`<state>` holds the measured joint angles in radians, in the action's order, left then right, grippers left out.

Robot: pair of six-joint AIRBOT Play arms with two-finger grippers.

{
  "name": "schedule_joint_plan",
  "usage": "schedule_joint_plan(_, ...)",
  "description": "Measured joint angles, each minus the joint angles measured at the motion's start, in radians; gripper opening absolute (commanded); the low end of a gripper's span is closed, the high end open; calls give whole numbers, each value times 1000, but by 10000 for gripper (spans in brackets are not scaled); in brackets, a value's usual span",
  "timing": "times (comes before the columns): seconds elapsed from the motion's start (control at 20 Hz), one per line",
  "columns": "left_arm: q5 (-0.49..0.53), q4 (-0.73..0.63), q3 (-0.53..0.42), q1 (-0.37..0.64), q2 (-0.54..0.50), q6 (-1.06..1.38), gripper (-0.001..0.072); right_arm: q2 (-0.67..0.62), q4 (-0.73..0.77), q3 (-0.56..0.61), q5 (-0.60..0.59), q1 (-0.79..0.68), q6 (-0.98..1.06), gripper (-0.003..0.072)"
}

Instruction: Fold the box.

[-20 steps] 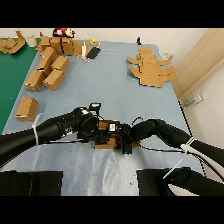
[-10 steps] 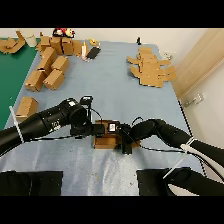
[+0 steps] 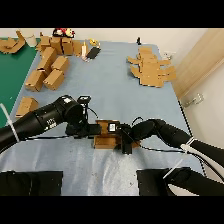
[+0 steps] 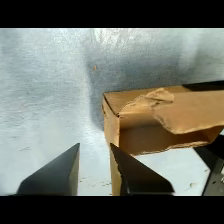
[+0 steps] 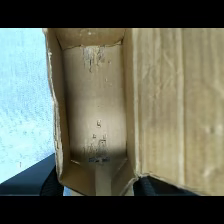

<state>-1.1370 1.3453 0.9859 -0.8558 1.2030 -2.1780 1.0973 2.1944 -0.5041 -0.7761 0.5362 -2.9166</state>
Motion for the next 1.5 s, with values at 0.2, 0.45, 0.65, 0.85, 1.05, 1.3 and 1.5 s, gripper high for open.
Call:
schedule_joint_plan(0.2,-35,3,-1,31,-58,138,11,0,0,0,0,0,0,415)
schedule_joint_plan(0.45,-39,-81,-52,81,-107,483,11,0,0,0,0,0,0,416)
schedule_joint_plan(0.65,-13,-256,-158,292,-75,882,11,0,0,0,0,0,0,416)
schedule_joint_plan(0.85,-16,-536,-202,566,28,1359,11,0,0,0,0,0,0,416)
schedule_joint_plan(1.05,32,-774,-214,640,74,1693,11,0,0,0,0,0,0,416)
schedule_joint_plan(1.3,132,-814,-218,541,50,1967,12,0,0,0,0,0,0,416)
schedule_joint_plan(1.5,181,-790,-253,503,13,2140,605,0,0,0,0,0,0,415)
